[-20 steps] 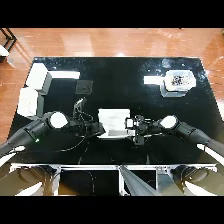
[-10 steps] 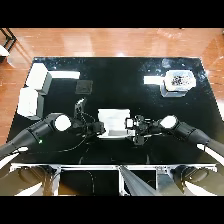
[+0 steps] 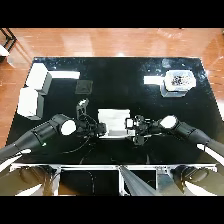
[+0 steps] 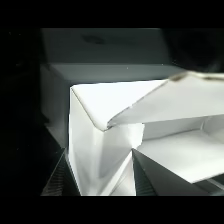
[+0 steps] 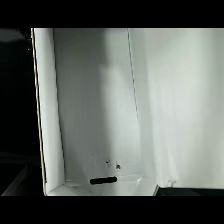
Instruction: Fold the box and place the chain.
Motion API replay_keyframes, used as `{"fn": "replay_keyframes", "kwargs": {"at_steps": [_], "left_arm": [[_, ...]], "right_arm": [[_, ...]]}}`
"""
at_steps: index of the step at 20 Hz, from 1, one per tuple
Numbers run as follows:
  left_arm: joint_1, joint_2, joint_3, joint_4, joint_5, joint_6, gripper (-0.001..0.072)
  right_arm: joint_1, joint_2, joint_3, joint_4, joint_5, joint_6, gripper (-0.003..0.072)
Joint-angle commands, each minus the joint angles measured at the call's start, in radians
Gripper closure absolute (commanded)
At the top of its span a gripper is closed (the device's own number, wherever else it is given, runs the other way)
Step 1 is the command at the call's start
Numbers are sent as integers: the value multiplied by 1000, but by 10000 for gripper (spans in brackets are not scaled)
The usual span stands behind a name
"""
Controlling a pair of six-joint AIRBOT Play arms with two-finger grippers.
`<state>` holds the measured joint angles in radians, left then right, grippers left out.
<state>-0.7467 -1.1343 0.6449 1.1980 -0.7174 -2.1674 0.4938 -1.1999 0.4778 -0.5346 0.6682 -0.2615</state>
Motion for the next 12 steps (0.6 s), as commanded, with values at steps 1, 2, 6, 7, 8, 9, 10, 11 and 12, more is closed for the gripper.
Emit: {"fn": "replay_keyframes", "kwargs": {"at_steps": [1, 2, 6, 7, 8, 9, 10, 11, 12], "left_arm": [[-37, -3, 28, 176, -35, -180, 200], [-37, -10, 39, 197, -56, -196, 200], [-37, -73, 111, 217, -154, -196, 201], [-41, -95, 138, 219, -180, -195, 202], [-49, -114, 159, 230, -192, -196, 202], [-59, -133, 179, 238, -209, -196, 219], [-67, -154, 198, 239, -232, -196, 263], [-74, -174, 215, 242, -256, -196, 270], [-84, -192, 232, 251, -270, -196, 273]], "right_arm": [[1, 0, 0, 0, 0, 0, 321], [1, 0, 0, 0, 0, 0, 321], [1, 0, 0, 0, 0, 0, 321], [1, 0, 0, 0, 0, 0, 321], [1, 0, 0, 0, 0, 0, 321], [1, 0, 0, 0, 0, 0, 321], [1, 0, 0, 0, 0, 0, 321], [1, 0, 0, 0, 0, 0, 321], [1, 0, 0, 0, 0, 0, 321]]}}
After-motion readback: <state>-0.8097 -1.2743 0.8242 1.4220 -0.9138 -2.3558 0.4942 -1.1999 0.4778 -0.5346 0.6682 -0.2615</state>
